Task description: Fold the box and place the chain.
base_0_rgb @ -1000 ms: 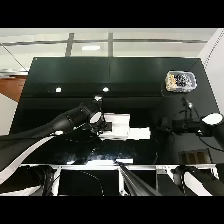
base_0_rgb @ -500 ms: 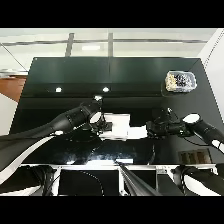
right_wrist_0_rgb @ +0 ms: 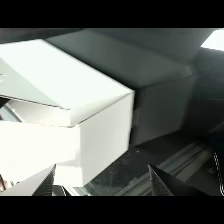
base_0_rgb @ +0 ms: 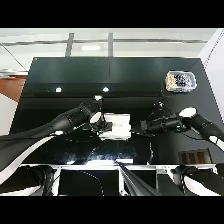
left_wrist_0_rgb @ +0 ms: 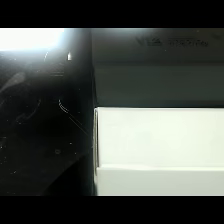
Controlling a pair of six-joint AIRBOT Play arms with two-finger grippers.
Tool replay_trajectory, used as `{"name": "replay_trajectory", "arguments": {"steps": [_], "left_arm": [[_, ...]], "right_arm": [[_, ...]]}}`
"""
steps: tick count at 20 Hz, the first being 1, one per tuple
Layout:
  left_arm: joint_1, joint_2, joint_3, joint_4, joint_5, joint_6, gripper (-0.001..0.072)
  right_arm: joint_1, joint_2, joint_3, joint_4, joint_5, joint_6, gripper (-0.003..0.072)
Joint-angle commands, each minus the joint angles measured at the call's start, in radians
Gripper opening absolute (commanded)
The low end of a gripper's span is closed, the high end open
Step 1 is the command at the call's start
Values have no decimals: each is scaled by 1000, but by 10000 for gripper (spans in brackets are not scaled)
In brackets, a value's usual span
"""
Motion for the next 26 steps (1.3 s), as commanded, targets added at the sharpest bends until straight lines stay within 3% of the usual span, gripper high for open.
{"name": "replay_trajectory", "arguments": {"steps": [1, 2, 4, 5, 11, 12, 15, 16, 26], "left_arm": [[1, 0, 1, -3, 2, 0, 32], [0, 0, 1, -3, 2, 0, 33], [0, 0, 1, -3, 2, 1, 32], [1, 0, 1, -2, 2, 1, 33], [1, 0, 1, -2, 2, 1, 33], [1, 0, 1, -2, 2, 1, 33], [1, 0, 1, 2, 2, 5, 33], [1, 0, 1, 5, 2, 5, 32], [1, 0, 1, 8, 2, 5, 33]], "right_arm": [[88, 0, 10, 8, -71, 2, 686], [121, 0, 16, 8, -106, 20, 685], [188, 0, 43, -13, -177, 80, 585], [216, 0, 58, -33, -203, 119, 583], [367, 0, 197, -444, -219, 590, 577], [383, 0, 218, -473, -219, 622, 523], [414, 0, 257, -514, -218, 704, 522], [418, 0, 262, -515, -217, 718, 469], [468, -1, 272, -674, -211, 902, 468]]}}
